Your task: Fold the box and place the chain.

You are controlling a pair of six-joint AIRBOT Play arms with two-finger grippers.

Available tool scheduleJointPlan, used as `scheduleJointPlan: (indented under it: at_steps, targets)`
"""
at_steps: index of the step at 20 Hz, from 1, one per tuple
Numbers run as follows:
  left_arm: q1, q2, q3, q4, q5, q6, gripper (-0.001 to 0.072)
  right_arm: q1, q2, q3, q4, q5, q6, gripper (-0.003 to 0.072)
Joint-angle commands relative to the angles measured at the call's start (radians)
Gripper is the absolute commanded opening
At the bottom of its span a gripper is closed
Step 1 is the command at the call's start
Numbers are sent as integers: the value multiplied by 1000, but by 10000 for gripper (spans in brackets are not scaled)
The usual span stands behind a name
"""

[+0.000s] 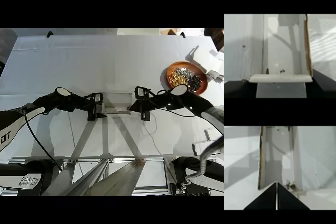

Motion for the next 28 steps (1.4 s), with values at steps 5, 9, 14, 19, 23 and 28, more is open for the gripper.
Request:
scheduleJointPlan:
  at_steps: [5, 9, 14, 19, 23, 28]
  targets:
    - [0, 1, 0, 1, 0, 1, 213, -263, 266, 0, -103, -22, 521, 7]
    - [0, 1, 0, 1, 0, 2, 213, -438, 264, 0, -258, 34, 1002, 5]
    - [0, 1, 0, 1, 0, 2, 213, -475, 161, -2, -265, 109, 1147, 3]
    - [0, 1, 0, 1, 0, 2, 213, -396, 34, -27, -245, 117, 1147, 3]
    - [0, 1, 0, 1, -1, 2, 213, -310, -55, -87, -182, 54, 1142, 3]
    - [0, 1, 0, 1, -1, 2, 213, -254, -93, -90, 10, 31, 1060, 2]
